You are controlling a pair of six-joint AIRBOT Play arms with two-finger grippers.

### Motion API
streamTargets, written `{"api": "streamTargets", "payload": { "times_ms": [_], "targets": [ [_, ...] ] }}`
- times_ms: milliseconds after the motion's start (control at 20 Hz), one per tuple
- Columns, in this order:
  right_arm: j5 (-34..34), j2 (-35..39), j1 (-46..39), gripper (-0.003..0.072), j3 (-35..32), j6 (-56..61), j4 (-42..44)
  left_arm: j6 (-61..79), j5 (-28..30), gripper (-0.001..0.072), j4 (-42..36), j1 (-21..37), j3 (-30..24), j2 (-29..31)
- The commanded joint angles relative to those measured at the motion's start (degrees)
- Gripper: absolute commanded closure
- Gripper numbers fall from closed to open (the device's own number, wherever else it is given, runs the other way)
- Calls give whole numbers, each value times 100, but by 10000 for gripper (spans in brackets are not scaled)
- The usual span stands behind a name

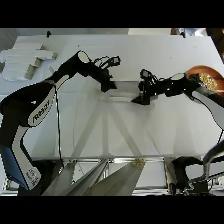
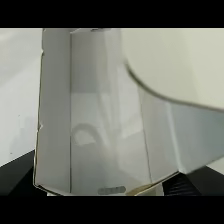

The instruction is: Fold the box and place the chain.

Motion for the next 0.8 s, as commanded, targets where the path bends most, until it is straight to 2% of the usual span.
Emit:
{"api": "streamTargets", "payload": {
  "times_ms": [0, 200, 550, 750],
  "targets": [
    [-92, -7, -111, -6, 7, 85, 197, 9, -63, 694, 24, 4, 4, -2],
    [496, -9, -76, -6, 7, 83, 162, 9, -63, 694, 24, 4, 4, -2],
    [269, -39, -63, -6, 87, -24, 33, 9, -63, 694, 24, 4, 4, 0],
    [739, -398, -59, -6, 470, 149, -92, 9, -63, 694, 24, 4, 4, 0]
  ]
}}
